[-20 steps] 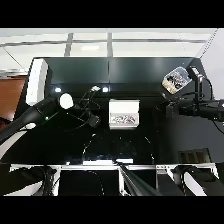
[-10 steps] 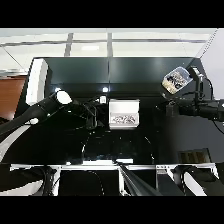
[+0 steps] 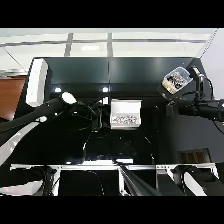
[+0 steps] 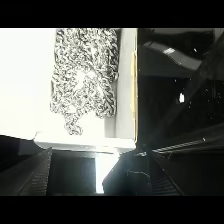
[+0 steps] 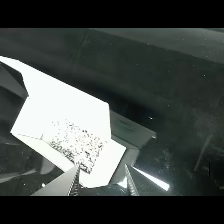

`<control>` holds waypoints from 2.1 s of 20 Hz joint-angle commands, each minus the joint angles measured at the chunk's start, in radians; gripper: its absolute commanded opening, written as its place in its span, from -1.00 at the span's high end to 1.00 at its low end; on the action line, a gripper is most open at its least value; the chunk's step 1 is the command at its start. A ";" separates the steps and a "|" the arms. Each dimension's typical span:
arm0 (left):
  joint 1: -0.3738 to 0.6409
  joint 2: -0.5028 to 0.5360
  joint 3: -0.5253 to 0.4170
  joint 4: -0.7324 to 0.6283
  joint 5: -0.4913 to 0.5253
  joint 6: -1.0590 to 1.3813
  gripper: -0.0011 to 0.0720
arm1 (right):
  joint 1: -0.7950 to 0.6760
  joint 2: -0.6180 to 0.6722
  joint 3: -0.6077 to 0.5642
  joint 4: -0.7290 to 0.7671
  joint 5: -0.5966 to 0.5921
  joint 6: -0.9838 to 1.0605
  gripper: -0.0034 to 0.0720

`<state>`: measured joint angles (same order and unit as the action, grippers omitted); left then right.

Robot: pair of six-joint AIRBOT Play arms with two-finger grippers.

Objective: Fold the box and place the chain.

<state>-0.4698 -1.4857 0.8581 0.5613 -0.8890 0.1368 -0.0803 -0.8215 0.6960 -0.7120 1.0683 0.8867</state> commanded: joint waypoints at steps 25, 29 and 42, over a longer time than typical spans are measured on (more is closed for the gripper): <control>-0.040 -0.030 0.019 -0.061 0.046 0.147 -0.12 | 0.000 -0.001 0.000 0.001 -0.034 0.000 0.01; -0.040 -0.031 0.019 -0.051 0.048 0.148 0.01 | 0.036 -0.022 0.001 0.003 -0.235 0.150 -0.89; -0.041 -0.031 0.019 -0.050 0.048 0.148 0.01 | 0.249 -0.365 0.208 -0.051 0.037 -0.518 -0.82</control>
<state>-0.5102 -1.5154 0.8764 0.5106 -0.8410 0.2848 0.1612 -1.2060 0.8780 -0.7250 0.9344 0.5880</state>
